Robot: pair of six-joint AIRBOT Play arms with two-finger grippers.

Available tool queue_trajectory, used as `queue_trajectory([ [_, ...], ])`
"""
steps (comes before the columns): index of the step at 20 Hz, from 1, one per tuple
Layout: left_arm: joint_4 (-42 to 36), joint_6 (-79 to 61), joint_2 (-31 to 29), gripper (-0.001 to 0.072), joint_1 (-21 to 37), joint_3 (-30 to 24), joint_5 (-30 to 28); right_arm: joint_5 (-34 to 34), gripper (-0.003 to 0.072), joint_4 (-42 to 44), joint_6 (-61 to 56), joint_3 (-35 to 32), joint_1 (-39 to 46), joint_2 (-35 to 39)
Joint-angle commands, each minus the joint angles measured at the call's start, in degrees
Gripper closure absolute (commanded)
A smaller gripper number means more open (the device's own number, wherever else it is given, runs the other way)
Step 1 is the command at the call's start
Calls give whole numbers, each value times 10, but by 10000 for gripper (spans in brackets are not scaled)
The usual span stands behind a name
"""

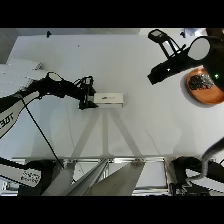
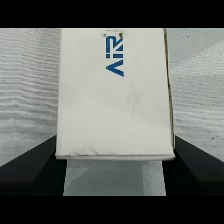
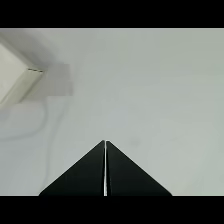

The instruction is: Fold the box and place the chain.

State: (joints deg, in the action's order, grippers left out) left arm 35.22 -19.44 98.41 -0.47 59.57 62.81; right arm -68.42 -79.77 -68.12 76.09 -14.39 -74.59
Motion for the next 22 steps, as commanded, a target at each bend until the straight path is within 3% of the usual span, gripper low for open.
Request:
queue_trajectory([
  [1,0,0,0,536,0,0,0,-1,676,-55,-39,0,2,1],
  [12,-1,0,0,537,0,0,1,-1,676,-53,-39,0,2,1],
  [13,-8,0,0,586,-1,0,-3,-1,676,-53,-39,0,2,1],
  [14,-15,-1,0,706,-1,0,1,-1,676,-53,-39,0,2,1],
  [18,-23,6,-14,705,-1,0,9,-1,676,-53,-39,0,2,1],
  [22,-35,30,-69,707,1,0,8,-1,676,-53,-39,0,2,1],
])
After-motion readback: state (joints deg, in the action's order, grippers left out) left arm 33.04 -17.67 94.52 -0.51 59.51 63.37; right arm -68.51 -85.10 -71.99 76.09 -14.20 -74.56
